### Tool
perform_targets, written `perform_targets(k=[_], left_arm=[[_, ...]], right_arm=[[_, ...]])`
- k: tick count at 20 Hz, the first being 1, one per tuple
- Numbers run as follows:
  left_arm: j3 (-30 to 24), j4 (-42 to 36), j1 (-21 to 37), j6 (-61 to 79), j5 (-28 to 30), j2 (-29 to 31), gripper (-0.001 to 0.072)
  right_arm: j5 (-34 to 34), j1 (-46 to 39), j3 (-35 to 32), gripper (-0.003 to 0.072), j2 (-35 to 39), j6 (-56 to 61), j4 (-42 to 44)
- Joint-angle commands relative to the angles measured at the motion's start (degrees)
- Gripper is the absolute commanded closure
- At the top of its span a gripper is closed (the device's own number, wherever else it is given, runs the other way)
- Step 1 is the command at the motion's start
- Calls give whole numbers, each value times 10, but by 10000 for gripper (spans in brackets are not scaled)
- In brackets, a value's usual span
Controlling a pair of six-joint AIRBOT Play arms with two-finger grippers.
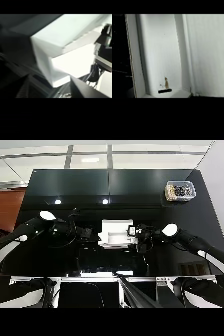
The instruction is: Fold the box and place the chain.
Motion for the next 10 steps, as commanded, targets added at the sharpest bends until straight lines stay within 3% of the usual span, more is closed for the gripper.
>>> perform_targets(k=[1, 3, 4, 10], left_arm=[[15, -21, -29, 8, -5, 0, 173], [23, -10, -40, 6, 4, 0, 180], [26, -9, -44, -4, 9, 0, 221], [57, 47, -67, -155, 30, 0, 226]], right_arm=[[0, 0, 0, 559, 0, 0, 0], [0, 0, 0, 559, 0, 0, 0], [0, 0, 0, 559, 0, 0, 0], [0, 0, 0, 559, 0, 0, 0]])
